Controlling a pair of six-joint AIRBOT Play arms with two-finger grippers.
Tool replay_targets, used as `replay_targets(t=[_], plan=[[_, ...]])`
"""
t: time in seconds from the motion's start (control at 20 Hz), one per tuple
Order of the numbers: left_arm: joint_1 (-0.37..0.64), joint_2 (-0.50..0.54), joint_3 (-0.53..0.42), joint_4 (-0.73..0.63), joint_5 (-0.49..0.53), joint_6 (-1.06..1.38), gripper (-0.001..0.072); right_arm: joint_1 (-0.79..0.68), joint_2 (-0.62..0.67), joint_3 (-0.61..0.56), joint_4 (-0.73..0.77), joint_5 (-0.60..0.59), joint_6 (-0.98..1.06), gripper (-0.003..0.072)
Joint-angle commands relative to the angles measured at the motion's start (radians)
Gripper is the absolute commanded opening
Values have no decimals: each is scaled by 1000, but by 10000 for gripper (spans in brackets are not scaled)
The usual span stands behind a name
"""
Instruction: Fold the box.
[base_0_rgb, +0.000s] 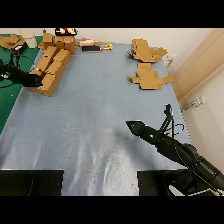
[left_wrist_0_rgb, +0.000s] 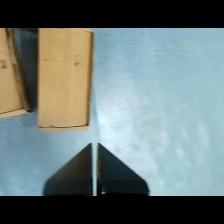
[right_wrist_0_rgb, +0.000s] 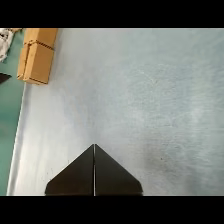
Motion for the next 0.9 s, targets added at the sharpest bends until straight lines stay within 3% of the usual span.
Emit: replay_targets(t=[0.0,0.3,0.5,0.65,0.85], plan=[[-53,65,5,-28,-78,-14,12,0,-86,75,-29,-59,-4,1],[-340,172,-48,-107,-126,-23,10,-2,-457,450,-292,-327,-10,1],[-510,172,-169,-164,-105,-93,10,-1,-641,652,-315,-459,-143,1],[-588,174,-270,-176,-87,-123,10,-1,-714,735,-331,-505,-190,1],[-644,191,-348,-212,-27,-144,11,-1,-726,746,-336,-510,-206,1]])
